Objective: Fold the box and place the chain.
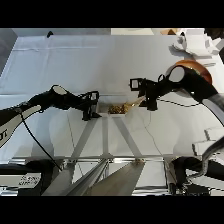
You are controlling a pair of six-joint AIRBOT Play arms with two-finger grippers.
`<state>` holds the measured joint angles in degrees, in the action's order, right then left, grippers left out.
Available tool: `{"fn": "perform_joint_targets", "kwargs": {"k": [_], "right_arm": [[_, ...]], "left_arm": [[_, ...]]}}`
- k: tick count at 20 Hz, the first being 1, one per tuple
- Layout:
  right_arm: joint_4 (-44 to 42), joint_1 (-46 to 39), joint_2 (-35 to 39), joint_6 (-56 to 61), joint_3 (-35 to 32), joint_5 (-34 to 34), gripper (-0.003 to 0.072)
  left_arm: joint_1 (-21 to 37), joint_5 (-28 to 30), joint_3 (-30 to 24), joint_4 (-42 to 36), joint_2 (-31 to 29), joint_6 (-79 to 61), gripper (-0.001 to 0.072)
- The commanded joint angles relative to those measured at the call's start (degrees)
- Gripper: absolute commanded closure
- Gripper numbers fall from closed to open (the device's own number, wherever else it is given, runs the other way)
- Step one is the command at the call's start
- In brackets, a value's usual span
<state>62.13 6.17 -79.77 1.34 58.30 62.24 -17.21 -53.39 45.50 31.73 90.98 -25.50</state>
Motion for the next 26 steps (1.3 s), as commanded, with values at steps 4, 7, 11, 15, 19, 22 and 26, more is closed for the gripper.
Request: {"fn": "perform_joint_targets", "kwargs": {"k": [4, 7, 11, 15, 19, 22, 26], "right_arm": [[-11.7, -0.5, -7.9, -17.0, -0.2, -2.1, 0.0228], [-14.0, -0.5, -9.6, -18.8, -0.2, -3.4, 0.0229], [-14.6, -0.5, -11.9, -18.8, -0.2, -5.3, 0.0269], [-14.8, 0.3, -12.8, -18.8, -0.2, -5.5, 0.0386], [-14.8, 1.6, -13.0, -17.3, -0.2, -5.7, 0.0677], [-12.9, 1.6, -12.2, -10.3, -0.2, -6.6, 0.0678], [-8.4, 1.6, -7.2, -6.1, -0.2, -7.0, 0.0679]], "left_arm": [[0.0, 0.0, 0.0, 0.0, 0.0, 0.0, 0.0435], [0.0, 0.0, 0.0, 0.0, 0.0, 0.0, 0.0435], [0.0, 0.0, 0.0, 0.0, 0.0, 0.0, 0.0435], [0.0, 0.0, 0.0, 0.0, 0.0, 0.0, 0.0435], [0.0, 0.0, 0.0, 0.0, 0.0, 0.0, 0.0435], [0.0, 0.0, 0.0, 0.0, 0.0, 0.0, 0.0435], [0.0, 0.0, 0.0, 0.0, 0.0, 0.0, 0.0435]]}}
